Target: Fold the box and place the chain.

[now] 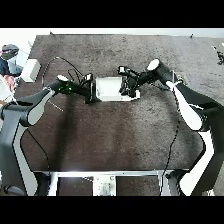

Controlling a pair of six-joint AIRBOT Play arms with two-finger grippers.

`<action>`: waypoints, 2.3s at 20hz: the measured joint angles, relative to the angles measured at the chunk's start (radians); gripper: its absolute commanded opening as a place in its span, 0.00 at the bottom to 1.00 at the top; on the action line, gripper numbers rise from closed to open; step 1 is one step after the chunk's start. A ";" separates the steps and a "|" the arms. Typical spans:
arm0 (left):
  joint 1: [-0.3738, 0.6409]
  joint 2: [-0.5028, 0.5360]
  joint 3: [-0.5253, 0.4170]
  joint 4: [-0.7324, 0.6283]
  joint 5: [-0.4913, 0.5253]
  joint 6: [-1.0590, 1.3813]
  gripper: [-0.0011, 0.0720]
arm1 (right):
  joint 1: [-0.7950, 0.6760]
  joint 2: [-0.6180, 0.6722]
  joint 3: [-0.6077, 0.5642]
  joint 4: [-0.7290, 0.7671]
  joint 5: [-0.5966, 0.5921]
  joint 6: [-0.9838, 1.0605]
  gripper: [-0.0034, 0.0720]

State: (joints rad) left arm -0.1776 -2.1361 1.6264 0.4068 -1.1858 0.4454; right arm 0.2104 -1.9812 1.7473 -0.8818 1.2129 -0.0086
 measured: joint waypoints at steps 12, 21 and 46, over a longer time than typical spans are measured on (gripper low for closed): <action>-0.001 0.000 0.000 0.000 0.000 0.000 0.66 | 0.014 -0.013 0.000 0.024 -0.028 0.000 0.86; -0.001 0.000 0.000 0.000 0.000 0.000 0.66 | -0.013 0.013 0.000 -0.013 -0.019 0.125 0.08; -0.001 0.000 0.000 0.000 0.000 0.000 0.66 | -0.266 0.151 -0.313 0.047 -0.106 1.026 0.06</action>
State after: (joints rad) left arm -0.1787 -2.1361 1.6264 0.4072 -1.1858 0.4458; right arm -0.0555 -1.8305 1.4345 -0.8345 1.1069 1.0176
